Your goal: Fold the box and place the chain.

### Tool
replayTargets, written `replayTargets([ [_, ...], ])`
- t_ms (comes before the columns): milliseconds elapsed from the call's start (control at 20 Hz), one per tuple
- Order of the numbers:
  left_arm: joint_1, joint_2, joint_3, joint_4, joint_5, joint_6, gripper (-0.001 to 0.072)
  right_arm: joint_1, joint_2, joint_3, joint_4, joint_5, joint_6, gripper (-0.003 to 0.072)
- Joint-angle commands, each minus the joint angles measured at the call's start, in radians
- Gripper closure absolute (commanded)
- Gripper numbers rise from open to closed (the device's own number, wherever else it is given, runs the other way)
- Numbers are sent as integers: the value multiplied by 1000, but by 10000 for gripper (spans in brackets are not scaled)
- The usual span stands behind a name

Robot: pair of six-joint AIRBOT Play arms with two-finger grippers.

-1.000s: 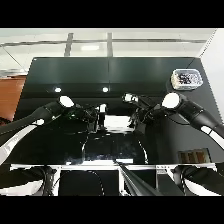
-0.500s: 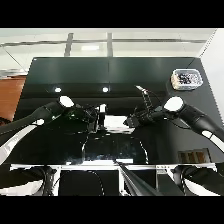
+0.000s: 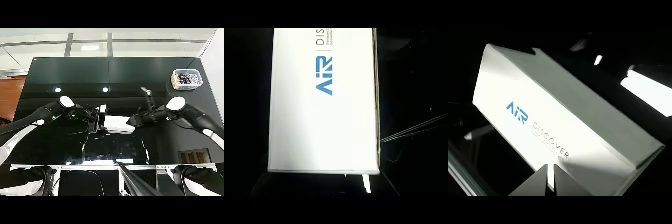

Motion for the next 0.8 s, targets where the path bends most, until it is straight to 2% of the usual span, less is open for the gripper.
replayTargets([
  [0, 1, 11, 0, -4, 34, -76, 356, -119, 139, 13, -35, 82, 1, 637],
  [50, 1, 23, 0, -3, 35, -105, 335, -166, 184, 13, -56, 94, 13, 637],
  [100, 3, 38, 0, 11, 30, -107, 196, -216, 229, 13, -79, 108, 26, 637],
  [150, 3, 58, 0, 31, 25, -114, 4, -265, 264, 13, -97, 130, 31, 637],
  [350, 2, 195, 36, 77, -31, -234, -7, -413, 321, 13, -133, 245, 43, 636],
  [450, -27, 208, 89, 66, -23, -309, -2, -428, 321, 12, -147, 245, 43, 636],
  [550, -80, 148, 167, 71, -2, -388, -1, -428, 321, 11, -153, 216, 43, 637],
  [750, -144, -56, 328, 102, -13, -556, -2, -428, 321, 10, -151, 183, 43, 636],
])
